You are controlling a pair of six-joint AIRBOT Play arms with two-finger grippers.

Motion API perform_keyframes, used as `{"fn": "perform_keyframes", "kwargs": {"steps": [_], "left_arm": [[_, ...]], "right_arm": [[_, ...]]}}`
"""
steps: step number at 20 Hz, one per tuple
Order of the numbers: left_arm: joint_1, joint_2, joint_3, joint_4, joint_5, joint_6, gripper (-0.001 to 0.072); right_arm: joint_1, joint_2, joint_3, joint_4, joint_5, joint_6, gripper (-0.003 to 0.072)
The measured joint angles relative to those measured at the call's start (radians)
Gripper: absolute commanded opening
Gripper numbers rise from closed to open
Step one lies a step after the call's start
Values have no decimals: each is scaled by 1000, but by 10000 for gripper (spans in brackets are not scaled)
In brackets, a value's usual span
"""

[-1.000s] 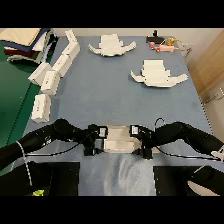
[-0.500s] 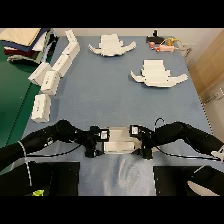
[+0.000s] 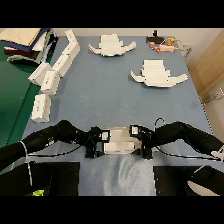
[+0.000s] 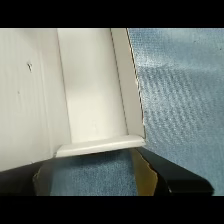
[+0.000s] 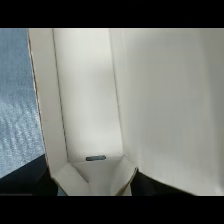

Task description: Fold the box.

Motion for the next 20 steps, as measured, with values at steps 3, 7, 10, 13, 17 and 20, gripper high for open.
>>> {"fn": "perform_keyframes", "kwargs": {"steps": [3,7,10,13,17,20], "left_arm": [[0,22,0,5,2,-13,692],[0,42,-11,-8,-33,-58,692],[0,48,-25,24,-42,-80,692],[0,50,-30,41,-39,-97,692],[-2,45,-33,20,-27,-106,692],[-2,37,-33,-17,7,-105,693]], "right_arm": [[0,0,0,1,0,2,519],[0,0,0,1,0,2,519],[0,0,0,0,0,0,519],[0,0,0,0,0,0,519],[0,0,0,1,0,1,519],[0,0,0,1,0,1,519]]}}
